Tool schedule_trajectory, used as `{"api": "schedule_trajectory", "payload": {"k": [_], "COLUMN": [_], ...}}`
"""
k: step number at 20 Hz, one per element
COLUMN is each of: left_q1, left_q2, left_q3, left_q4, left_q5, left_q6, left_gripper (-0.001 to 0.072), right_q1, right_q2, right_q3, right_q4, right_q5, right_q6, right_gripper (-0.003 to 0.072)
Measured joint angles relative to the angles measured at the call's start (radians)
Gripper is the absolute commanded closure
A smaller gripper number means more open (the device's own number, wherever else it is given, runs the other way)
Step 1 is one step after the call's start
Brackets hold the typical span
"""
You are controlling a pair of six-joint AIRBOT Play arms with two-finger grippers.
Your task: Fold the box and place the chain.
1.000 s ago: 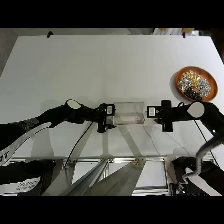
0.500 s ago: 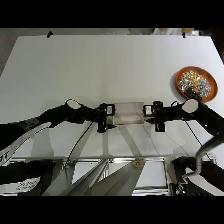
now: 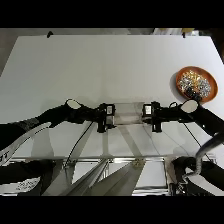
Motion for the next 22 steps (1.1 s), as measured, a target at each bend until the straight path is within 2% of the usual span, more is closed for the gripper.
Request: {"api": "schedule_trajectory", "payload": {"k": [7,11,14,16,19,22], "left_q1": [0.0,0.0,0.0,0.0,0.0,0.0], "left_q2": [0.0,0.0,0.0,0.0,0.0,0.0], "left_q3": [0.0,0.0,0.0,0.0,0.0,0.0], "left_q4": [0.0,0.0,0.0,0.0,0.0,0.0], "left_q5": [0.0,0.001,0.001,0.001,0.001,0.001], "left_q6": [0.0,0.0,0.0,0.0,0.0,0.0], "left_gripper": [0.0315,0.0315,0.0315,0.0315,0.0315,0.0315], "right_q1": [0.0,0.0,-0.003,-0.026,-0.1,-0.171], "right_q2": [-0.001,0.009,0.071,0.131,0.22,0.26], "right_q3": [-0.016,-0.018,-0.018,-0.018,-0.018,-0.018], "right_q4": [0.124,0.128,0.048,0.0,-0.034,0.022], "right_q5": [0.001,0.005,0.005,0.008,0.012,0.009], "right_q6": [-0.056,-0.036,0.048,0.119,0.236,0.341], "right_gripper": [0.0475,0.048,0.0541,0.0655,0.0675,0.0675]}}
